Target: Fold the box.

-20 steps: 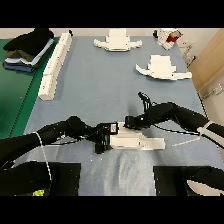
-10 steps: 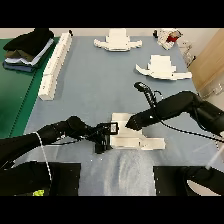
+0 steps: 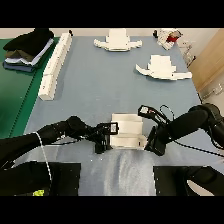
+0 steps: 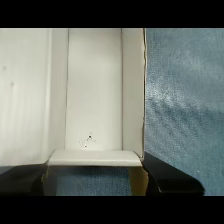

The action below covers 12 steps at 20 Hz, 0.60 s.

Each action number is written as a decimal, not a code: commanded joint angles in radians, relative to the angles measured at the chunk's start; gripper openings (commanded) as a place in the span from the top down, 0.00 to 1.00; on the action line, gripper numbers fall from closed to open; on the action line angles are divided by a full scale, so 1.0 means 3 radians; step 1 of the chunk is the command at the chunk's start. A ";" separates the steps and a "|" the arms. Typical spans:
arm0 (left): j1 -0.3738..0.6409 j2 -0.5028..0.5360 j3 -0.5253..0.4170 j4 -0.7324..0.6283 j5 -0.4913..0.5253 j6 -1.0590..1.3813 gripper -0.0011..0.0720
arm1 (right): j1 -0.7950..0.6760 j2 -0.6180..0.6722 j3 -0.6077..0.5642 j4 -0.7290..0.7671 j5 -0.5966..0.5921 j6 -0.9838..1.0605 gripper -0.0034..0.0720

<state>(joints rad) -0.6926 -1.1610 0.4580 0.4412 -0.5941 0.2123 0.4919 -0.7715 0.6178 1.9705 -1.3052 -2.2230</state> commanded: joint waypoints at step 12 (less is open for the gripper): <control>0.0001 0.0000 0.0004 0.0001 0.0001 0.0000 0.35 | 0.0003 -0.0022 -0.0629 -0.0103 0.1329 -0.1733 0.16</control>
<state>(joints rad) -0.6926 -1.1610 0.4580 0.4412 -0.5938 0.2123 0.4919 -0.7647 0.4446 1.8992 -0.9733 -2.6575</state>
